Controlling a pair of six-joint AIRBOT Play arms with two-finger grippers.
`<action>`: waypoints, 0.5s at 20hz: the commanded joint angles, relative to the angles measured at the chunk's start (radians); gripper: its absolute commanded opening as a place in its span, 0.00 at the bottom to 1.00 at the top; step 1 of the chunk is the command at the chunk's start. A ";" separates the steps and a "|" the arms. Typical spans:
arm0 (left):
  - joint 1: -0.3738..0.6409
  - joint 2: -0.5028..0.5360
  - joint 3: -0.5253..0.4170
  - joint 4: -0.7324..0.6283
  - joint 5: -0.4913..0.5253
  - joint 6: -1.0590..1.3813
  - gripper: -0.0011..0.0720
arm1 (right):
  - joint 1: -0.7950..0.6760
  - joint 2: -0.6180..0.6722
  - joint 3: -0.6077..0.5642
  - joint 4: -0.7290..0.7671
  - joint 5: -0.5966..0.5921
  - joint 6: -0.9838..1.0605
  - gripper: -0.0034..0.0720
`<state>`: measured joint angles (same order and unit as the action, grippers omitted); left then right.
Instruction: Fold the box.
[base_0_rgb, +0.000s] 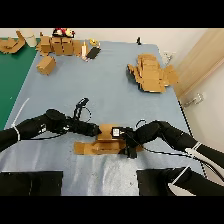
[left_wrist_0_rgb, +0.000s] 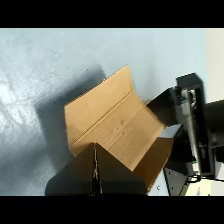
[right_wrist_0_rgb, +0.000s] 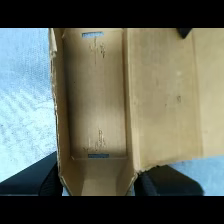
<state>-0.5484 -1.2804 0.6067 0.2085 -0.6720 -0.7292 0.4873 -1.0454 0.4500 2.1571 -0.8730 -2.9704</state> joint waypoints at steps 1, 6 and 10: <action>0.052 0.016 0.026 0.001 -0.078 0.041 0.03 | 0.001 0.000 0.000 -0.006 0.000 0.000 0.71; 0.229 0.134 -0.009 0.002 -0.259 0.266 0.03 | 0.001 0.000 0.000 -0.006 0.000 0.000 0.71; 0.290 0.254 -0.051 0.115 -0.307 0.381 0.03 | 0.001 0.000 0.000 -0.006 0.000 0.000 0.71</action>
<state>-0.3038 -1.1004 0.5781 0.2367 -0.9268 -0.4416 0.4881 -1.0454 0.4503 2.1509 -0.8726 -2.9715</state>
